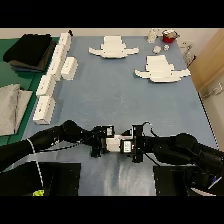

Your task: Fold the box.

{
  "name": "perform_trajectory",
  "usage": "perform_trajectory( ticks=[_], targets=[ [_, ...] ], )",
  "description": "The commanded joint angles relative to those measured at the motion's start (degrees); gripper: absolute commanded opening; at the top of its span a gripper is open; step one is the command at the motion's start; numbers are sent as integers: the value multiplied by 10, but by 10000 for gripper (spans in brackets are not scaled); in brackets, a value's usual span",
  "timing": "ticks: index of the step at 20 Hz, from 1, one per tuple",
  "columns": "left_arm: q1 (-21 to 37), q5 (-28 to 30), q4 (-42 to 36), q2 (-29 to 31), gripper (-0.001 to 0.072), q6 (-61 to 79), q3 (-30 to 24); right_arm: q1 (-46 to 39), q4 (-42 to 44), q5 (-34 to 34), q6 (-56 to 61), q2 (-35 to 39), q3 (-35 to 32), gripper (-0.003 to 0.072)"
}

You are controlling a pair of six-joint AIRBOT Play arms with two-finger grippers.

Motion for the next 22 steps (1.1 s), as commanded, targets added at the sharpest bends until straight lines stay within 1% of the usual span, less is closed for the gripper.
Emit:
perform_trajectory(
  ticks=[1, 2, 3, 4, 5, 8, 9, 10, 13, 20, 22],
  targets=[
    [0, 0, 0, 0, 458, 0, 0, 0, 0, 0, 0, 7, 1, 512],
    [0, 0, 0, 0, 458, 0, 0, 0, -1, 3, 0, 7, 1, 510],
    [0, 0, 0, 0, 458, 0, 0, 0, -7, 9, 0, 7, 1, 492],
    [0, 0, 0, 0, 458, 0, 0, 0, -13, 17, 0, 7, 1, 387],
    [0, 0, 0, 0, 458, 0, 0, 0, -17, 26, 0, 7, 1, 365],
    [0, 0, 0, 0, 458, 0, 0, 0, -21, 31, 0, 3, 1, 364],
    [0, 0, 0, 0, 458, 0, 0, 0, -21, 31, 0, 0, 1, 310],
    [0, 0, 0, 0, 458, 0, 0, 0, -21, 31, 1, -6, 1, 283],
    [0, 0, 0, 0, 458, 0, 0, 0, -16, 28, 1, -24, 1, 283],
    [0, 0, 0, 0, 458, 0, 0, 1, 9, -19, 0, -24, 1, 283],
    [0, 0, 0, 0, 458, 0, 0, 1, 30, -25, 0, -20, 1, 285]
  ],
)
